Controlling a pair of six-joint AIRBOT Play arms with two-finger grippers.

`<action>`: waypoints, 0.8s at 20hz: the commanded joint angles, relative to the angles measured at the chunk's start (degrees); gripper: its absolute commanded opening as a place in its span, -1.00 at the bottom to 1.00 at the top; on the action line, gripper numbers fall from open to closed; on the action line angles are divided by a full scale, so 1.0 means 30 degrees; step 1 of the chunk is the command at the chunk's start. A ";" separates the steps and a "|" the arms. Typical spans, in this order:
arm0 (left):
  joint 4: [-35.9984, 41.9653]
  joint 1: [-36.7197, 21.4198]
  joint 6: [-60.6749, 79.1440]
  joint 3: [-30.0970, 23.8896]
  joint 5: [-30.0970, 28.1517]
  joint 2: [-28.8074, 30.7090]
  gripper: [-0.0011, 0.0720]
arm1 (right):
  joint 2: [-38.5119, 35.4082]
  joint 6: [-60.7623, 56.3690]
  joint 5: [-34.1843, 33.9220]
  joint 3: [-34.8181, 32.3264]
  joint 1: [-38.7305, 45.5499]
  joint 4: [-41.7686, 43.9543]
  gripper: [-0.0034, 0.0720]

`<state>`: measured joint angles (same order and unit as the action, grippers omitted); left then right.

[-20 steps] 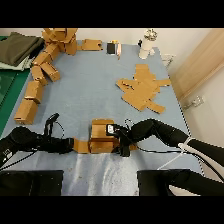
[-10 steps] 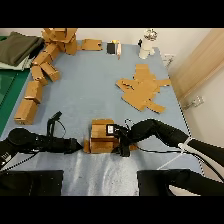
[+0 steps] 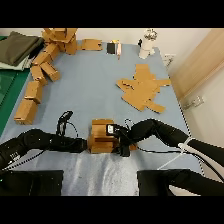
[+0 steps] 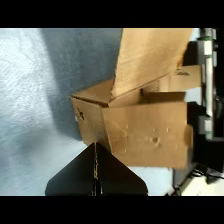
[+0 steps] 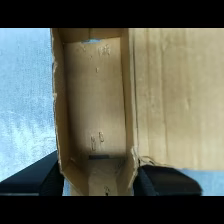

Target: Fold the box.

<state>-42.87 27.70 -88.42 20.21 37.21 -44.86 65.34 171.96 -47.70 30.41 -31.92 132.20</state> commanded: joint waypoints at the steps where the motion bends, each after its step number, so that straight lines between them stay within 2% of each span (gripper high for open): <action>1: -0.8160 0.2208 -0.8145 0.1880 0.0022 -0.0124 -0.96 | 0.0015 -0.0007 0.0015 0.0015 -0.0007 -0.0007 0.33; 3: -1.1060 0.3373 -1.1081 0.3031 0.0860 -0.0481 -0.96 | 0.0015 -0.0007 0.0015 0.0015 -0.0007 -0.0007 0.33; 4: -1.1621 0.3898 -1.1562 0.3519 0.1188 -0.0794 -0.96 | 0.0015 -0.0007 0.0015 0.0015 -0.0007 0.0000 0.33; 8: -1.0958 0.4626 -1.1540 0.4634 0.1537 -0.1727 -0.94 | 0.0015 -0.0007 0.0015 0.0015 -0.0007 0.0000 0.33; 10: -1.1001 0.4575 -1.1468 0.5253 0.2674 -0.1676 -0.93 | 0.0015 -0.0007 0.0015 0.0015 -0.0007 0.0000 0.33; 11: -1.0987 0.4561 -1.1315 0.5537 0.3235 -0.1676 -0.81 | 0.0015 -0.0007 0.0007 0.0015 -0.0007 -0.0007 0.33; 12: -1.0979 0.4561 -1.1336 0.5719 0.3439 -0.1683 -0.38 | 0.0015 -0.0007 0.0015 0.0015 -0.0007 -0.0007 0.33; 16: -1.0761 0.4583 -1.1329 0.5836 0.3490 -0.1719 -0.38 | 0.0015 -0.0007 0.0015 0.0015 -0.0007 0.0000 0.33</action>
